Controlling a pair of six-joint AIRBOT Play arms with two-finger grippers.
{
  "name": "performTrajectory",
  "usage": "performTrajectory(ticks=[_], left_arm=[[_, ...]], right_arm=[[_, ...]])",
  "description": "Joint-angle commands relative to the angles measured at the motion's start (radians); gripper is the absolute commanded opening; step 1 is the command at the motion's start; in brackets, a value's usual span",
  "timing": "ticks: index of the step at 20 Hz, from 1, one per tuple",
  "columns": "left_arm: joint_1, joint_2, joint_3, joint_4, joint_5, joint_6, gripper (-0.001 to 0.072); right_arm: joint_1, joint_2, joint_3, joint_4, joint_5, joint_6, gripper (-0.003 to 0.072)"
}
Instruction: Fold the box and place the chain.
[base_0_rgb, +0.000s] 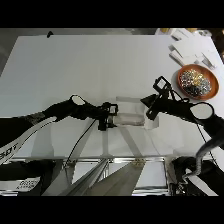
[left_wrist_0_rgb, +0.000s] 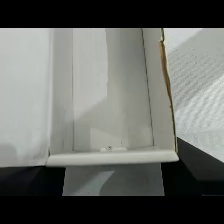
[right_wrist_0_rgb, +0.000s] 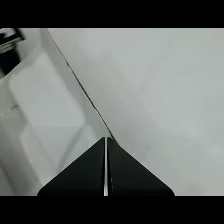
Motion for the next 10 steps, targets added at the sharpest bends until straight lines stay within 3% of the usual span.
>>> performTrajectory(ticks=[1, 4, 6, 8, 10], left_arm=[[0.0, 0.0, 0.0, -0.003, 0.002, -0.001, 0.0252], [0.0, 0.0, 0.0, -0.003, 0.002, -0.001, 0.0252], [0.0, 0.0, 0.0, -0.003, 0.002, -0.001, 0.0252], [0.0, 0.0, 0.0, -0.003, 0.003, -0.001, 0.0252], [0.0, 0.0, 0.0, -0.003, 0.002, -0.001, 0.0252]], right_arm=[[0.001, 0.143, 0.018, -0.248, 0.183, -0.037, 0.002], [0.001, 0.127, 0.017, -0.447, 0.341, -0.128, 0.002], [0.001, 0.085, 0.01, -0.476, 0.407, -0.191, 0.0039], [0.001, 0.045, -0.009, -0.435, 0.37, -0.28, 0.02], [0.001, -0.006, -0.013, -0.421, 0.333, -0.298, 0.0199]])
